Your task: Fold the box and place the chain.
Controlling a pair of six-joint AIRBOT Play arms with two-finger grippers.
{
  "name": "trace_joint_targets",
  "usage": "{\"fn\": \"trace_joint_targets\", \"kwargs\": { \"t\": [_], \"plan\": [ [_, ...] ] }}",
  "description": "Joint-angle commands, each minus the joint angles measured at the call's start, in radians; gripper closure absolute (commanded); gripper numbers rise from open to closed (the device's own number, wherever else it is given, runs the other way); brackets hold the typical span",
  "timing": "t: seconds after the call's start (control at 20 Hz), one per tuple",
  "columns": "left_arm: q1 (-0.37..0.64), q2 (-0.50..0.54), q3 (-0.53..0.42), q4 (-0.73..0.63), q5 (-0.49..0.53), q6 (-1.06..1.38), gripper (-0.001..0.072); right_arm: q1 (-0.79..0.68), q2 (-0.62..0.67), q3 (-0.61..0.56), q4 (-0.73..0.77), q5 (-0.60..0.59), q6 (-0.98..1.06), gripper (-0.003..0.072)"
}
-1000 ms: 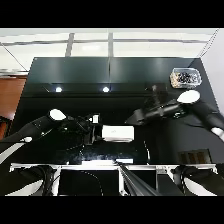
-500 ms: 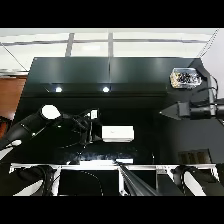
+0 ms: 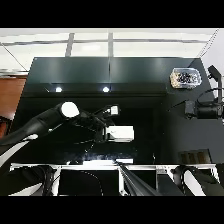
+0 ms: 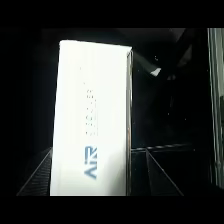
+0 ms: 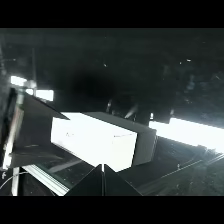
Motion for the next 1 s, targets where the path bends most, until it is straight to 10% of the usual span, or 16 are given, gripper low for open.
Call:
{"fn": "trace_joint_targets", "kwargs": {
  "t": [0.0,0.95],
  "plan": [
    [-0.04,-0.071,0.051,0.005,0.027,-0.06,-0.0001,-0.003,0.001,0.001,-0.011,-0.008,0.0,0.0674],
    [-0.137,-0.145,0.056,0.125,0.092,-0.062,-0.0001,-0.003,0.001,0.001,-0.017,-0.024,0.001,0.0673]
  ]
}}
